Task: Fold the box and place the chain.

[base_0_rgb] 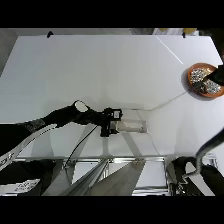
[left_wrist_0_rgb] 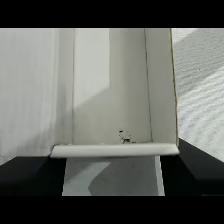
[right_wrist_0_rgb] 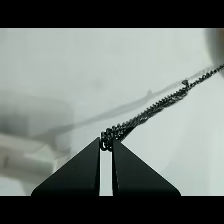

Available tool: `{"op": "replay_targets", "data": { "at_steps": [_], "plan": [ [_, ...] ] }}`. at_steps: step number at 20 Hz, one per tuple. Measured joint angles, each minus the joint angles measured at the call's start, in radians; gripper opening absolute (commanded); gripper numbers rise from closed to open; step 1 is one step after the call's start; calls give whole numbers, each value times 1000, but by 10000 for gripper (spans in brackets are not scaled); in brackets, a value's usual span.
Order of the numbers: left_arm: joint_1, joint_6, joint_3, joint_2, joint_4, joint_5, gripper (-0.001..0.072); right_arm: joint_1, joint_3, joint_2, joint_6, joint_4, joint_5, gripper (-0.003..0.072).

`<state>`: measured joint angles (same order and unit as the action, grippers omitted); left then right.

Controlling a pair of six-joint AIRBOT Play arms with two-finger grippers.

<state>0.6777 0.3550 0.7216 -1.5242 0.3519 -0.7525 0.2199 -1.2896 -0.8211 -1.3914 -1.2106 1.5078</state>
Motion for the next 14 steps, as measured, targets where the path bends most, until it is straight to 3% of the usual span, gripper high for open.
{"op": "replay_targets", "data": {
  "at_steps": [7,11,14],
  "plan": [
    [0,0,0,0,0,0,253,-225,41,244,-56,64,62,24],
    [0,0,0,0,0,0,253,-303,145,327,-85,153,37,24],
    [0,0,0,0,0,0,253,-356,272,359,-73,226,-45,24]
  ]
}}
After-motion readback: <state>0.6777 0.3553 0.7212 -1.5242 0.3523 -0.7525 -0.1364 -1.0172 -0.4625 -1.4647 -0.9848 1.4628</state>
